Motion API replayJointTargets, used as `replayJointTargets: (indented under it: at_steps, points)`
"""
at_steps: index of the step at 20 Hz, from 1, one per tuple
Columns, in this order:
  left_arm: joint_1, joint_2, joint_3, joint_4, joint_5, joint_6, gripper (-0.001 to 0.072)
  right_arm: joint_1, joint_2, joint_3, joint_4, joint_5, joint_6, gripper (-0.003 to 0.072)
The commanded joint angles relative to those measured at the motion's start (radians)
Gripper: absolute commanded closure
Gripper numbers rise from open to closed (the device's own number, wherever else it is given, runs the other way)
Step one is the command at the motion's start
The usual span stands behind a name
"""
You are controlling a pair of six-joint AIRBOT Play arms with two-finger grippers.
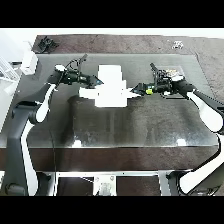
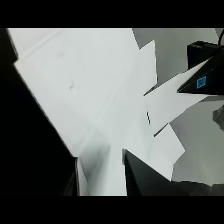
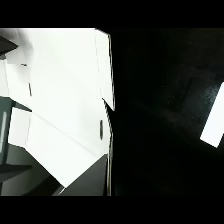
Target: Fold the box and place the chain.
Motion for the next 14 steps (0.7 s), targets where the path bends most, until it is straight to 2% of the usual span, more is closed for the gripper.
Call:
replayJointTargets:
  at_steps: [1,2,4,10,12,14]
  points:
    - [0.0,-0.008,0.0,-0.009,-0.025,0.01,0.0417,0.0,0.0,0.001,0.0,0.0,0.0,0.0677]
    - [0.0,-0.011,0.0,-0.01,-0.023,0.011,0.0417,0.0,0.0,0.001,0.0,0.0,0.0,0.0677]
    - [0.0,-0.011,0.0,-0.016,-0.019,0.021,0.0477,0.0,0.0,0.001,0.0,0.0,0.0,0.0678]
    - [0.0,-0.011,0.0,-0.029,-0.011,0.035,0.0484,0.0,0.0,0.0,0.0,0.0,0.0,0.0677]
    - [0.0,-0.011,0.0,-0.047,-0.004,0.052,0.0657,0.0,0.0,0.0,0.0,0.0,0.0,0.0678]
    - [0.0,-0.011,0.0,-0.065,0.002,0.051,0.0684,0.0,0.0,0.0,0.0,0.001,0.0,0.0677]
